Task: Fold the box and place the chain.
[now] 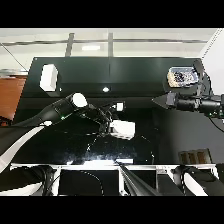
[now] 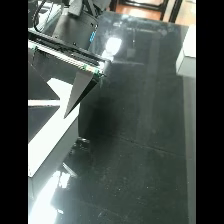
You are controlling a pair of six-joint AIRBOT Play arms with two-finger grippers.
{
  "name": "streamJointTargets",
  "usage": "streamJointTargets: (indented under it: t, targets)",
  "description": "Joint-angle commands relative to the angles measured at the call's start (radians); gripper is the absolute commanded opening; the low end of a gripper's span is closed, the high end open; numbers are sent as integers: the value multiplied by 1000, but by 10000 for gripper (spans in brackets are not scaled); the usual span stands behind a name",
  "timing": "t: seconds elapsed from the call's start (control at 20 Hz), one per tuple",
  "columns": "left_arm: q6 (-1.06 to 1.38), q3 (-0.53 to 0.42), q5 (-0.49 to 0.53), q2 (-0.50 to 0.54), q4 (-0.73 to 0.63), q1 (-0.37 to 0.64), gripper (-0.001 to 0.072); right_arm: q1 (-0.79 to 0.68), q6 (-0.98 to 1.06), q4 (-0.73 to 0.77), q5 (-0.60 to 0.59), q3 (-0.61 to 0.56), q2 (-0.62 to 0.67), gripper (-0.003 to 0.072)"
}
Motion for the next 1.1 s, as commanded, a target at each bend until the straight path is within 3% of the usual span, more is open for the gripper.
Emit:
streamJointTargets:
  t: [0.0, 0.7, 1.05]
  targets:
    - [-18, 1, -6, 0, 3, 0, 711, -1, 0, 0, 0, 1, 1, 43]
    - [-29, -1, 3, -22, 34, -10, 713, 0, 0, 0, 0, 1, 1, 43]
    - [-30, -2, 103, -84, 34, -75, 712, 0, 0, 0, 0, 1, 1, 43]
